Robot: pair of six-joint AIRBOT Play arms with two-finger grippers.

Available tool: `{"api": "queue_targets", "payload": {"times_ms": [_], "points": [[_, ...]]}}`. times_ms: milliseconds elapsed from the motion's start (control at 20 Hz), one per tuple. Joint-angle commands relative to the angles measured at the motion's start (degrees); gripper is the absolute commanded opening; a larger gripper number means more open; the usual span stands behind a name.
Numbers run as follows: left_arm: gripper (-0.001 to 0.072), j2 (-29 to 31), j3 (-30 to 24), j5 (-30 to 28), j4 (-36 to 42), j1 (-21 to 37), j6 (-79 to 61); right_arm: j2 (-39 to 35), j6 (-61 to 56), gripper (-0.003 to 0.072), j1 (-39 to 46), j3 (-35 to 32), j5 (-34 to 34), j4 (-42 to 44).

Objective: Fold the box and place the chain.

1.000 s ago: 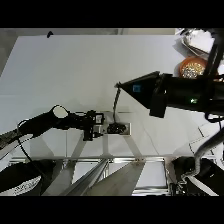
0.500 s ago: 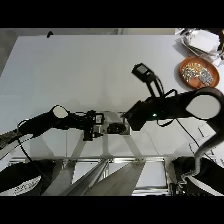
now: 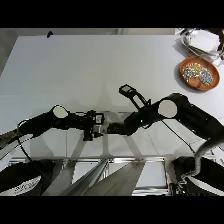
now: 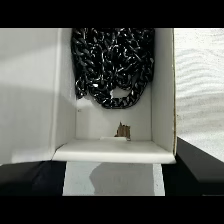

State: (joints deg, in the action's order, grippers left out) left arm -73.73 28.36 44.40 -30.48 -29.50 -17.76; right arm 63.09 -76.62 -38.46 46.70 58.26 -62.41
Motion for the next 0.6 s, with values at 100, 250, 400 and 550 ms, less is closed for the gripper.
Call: {"api": "queue_targets", "payload": {"times_ms": [100,250,400,550], "points": [[0.0033,0.0,-0.02,-0.02,0.0,0.0,0.0,1.07,0.04,0.013,-0.09,2.05,-0.55,-0.28],[0.0033,0.0,-0.02,-0.02,-0.02,0.0,0.0,1.07,2.71,0.0116,-0.11,10.73,1.77,-0.37],[0.0033,0.0,-0.02,-0.02,-0.02,0.0,0.0,1.09,4.72,0.0097,0.13,16.22,-2.27,-5.25],[0.0033,0.0,-0.02,-0.02,0.0,0.0,0.0,3.21,10.14,0.0102,4.0,16.37,-4.74,-5.75]]}}
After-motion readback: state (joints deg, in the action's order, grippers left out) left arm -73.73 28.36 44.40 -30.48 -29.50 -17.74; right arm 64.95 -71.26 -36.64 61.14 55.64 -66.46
